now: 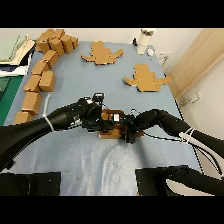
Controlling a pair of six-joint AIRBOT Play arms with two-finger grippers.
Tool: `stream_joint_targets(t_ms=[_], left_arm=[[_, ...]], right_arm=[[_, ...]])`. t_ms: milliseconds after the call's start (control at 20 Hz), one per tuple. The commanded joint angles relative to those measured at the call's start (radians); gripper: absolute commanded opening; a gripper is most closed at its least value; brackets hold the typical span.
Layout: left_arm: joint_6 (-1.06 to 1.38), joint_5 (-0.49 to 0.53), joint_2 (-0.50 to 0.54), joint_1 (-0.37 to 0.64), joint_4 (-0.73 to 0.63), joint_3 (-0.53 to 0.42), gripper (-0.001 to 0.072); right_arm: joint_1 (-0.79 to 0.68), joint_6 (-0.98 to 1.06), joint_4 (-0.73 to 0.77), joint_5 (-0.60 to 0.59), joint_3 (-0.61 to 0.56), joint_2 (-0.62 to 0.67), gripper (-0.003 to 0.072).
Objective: Fold the box.
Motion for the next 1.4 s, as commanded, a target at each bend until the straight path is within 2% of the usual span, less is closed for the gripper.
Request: stream_joint_targets(t_ms=[0, 100, 250, 300, 350, 950, 1000, 1050, 1350], left_arm=[[-0.047, -0.072, -0.068, -0.026, 0.063, 0.064, 0.0411], [-0.064, -0.119, -0.101, -0.035, 0.102, 0.089, 0.0411], [-0.097, -0.12, -0.122, -0.035, 0.105, 0.098, 0.0408], [-0.101, -0.118, -0.123, -0.035, 0.107, 0.098, 0.0349], [-0.103, -0.113, -0.123, -0.035, 0.104, 0.098, 0.0342], [-0.144, -0.081, -0.138, -0.042, 0.101, 0.106, 0.0337], [-0.143, -0.08, -0.138, -0.042, 0.101, 0.106, 0.0136], [-0.138, -0.079, -0.138, -0.042, 0.101, 0.106, 0.0014], [-0.139, -0.079, -0.138, -0.042, 0.1, 0.106, 0.0013]], right_arm=[[0.001, 0.0, 0.0, 0.0, 0.001, 0.0, 0.0572], [0.001, 0.0, 0.0, 0.0, 0.001, 0.0, 0.0572], [0.0, 0.0, 0.0, 0.0, 0.001, 0.0, 0.0572], [0.0, 0.0, 0.0, 0.0, 0.001, 0.0, 0.0572], [0.0, 0.0, 0.0, 0.0, 0.001, 0.0, 0.0572], [0.001, 0.0, 0.0, 0.0, 0.001, 0.0, 0.0572], [0.0, 0.0, 0.0, 0.0, 0.001, 0.0, 0.0572], [0.0, 0.0, 0.0, 0.0, 0.001, 0.0, 0.0571], [0.0, 0.0, 0.0, 0.0, 0.001, 0.0, 0.0571]])
